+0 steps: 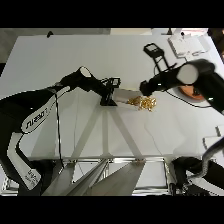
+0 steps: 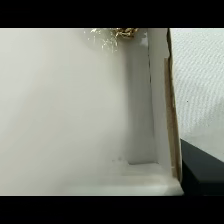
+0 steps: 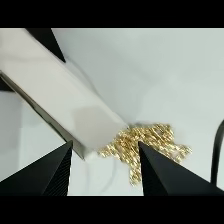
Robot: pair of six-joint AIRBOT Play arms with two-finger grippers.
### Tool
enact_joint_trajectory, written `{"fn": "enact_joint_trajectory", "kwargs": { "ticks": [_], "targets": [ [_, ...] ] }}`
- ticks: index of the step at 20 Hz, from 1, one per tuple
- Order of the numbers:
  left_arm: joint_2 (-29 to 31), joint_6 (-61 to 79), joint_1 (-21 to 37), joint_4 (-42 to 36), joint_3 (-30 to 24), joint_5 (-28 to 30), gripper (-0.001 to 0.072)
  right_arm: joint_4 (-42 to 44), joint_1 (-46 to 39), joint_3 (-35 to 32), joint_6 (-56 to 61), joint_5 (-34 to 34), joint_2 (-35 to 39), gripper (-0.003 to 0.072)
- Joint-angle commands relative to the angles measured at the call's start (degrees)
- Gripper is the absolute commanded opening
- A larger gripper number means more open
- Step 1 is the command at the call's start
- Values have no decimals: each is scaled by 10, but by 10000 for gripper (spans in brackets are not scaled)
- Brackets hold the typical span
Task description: Fold the box and place the chain.
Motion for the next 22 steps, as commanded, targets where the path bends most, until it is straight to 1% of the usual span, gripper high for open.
{"fn": "enact_joint_trajectory", "kwargs": {
  "ticks": [1, 3, 4, 5, 7, 8, 9, 10, 13, 16, 17, 19, 20, 21, 22],
  "targets": [
    [0, 0, 0, 0, 1, 0, 151, 44, -65, -11, -140, 67, 27, 462],
    [0, 0, 0, 0, 0, 0, 151, 44, -90, -41, -195, 58, 25, 470],
    [0, 0, 0, 0, 0, 0, 151, 44, -99, -65, -227, 42, 25, 523],
    [0, 0, 0, 0, 0, 0, 151, 45, -102, -90, -258, 21, 25, 606],
    [0, 0, 0, 0, 1, 0, 151, 62, -102, -141, -326, -45, 24, 667],
    [0, 0, 0, 0, 1, 0, 151, 90, -102, -162, -353, -77, 20, 668],
    [0, 0, 0, 0, 0, 0, 151, 119, -102, -174, -381, -92, 12, 668],
    [0, 0, 0, 0, 0, 0, 151, 142, -102, -178, -403, -92, -5, 667],
    [0, 0, 0, 0, 0, 0, 151, 150, -102, -178, -403, -107, -66, 666],
    [0, 0, 0, 0, 1, 0, 151, 148, -102, -178, -404, -142, -116, 662],
    [0, 0, 0, 0, 0, 0, 151, 139, -101, -178, -404, -150, -127, 637],
    [0, 0, 0, 0, 0, 0, 151, 106, -96, -178, -403, -161, -141, 544],
    [0, 0, 0, 0, 0, 0, 151, 94, -96, -178, -403, -168, -143, 514],
    [0, 0, 0, 0, 0, 0, 151, 87, -96, -178, -403, -177, -144, 439],
    [0, 0, 0, 0, 1, 0, 151, 84, -96, -178, -403, -183, -144, 349]
  ]
}}
